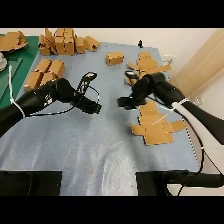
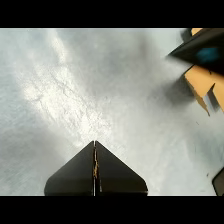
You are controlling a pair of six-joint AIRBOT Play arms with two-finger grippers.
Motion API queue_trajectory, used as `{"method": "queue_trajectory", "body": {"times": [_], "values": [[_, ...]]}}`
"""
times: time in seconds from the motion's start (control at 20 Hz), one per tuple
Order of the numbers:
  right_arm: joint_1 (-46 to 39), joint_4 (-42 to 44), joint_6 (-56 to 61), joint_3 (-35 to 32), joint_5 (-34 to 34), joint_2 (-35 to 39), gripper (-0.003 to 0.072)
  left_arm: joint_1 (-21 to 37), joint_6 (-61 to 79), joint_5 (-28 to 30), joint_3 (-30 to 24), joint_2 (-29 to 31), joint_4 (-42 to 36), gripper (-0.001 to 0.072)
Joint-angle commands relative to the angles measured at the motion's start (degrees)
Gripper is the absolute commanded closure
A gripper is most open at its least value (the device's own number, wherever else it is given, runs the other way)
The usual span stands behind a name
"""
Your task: Fold the box.
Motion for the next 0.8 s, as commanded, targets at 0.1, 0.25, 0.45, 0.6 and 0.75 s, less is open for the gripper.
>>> {"method": "queue_trajectory", "body": {"times": [0.1,0.25,0.45,0.6,0.75], "values": [[-20.3,-30.5,4.4,2.5,-22.6,1.9,0.0419,0.1,-2.0,2.7,-0.1,-0.7,-0.4,0.0697],[-31.8,-29.5,3.6,2.2,-22.4,1.9,0.0184,0.1,-2.0,5.2,-0.1,-0.7,-0.4,0.0696],[-45.0,-22.1,-5.3,2.2,-19.4,1.8,0.0182,0.1,-2.0,7.1,-0.1,-0.7,-0.4,0.0696],[-55.0,-1.4,-17.6,2.2,-15.4,0.4,0.0182,0.1,-2.0,7.1,-0.1,-0.7,-0.4,0.0696],[-61.9,9.6,-24.2,2.2,-14.5,-3.2,0.0183,0.1,-2.0,6.0,-0.1,-0.7,-1.6,0.0696]]}}
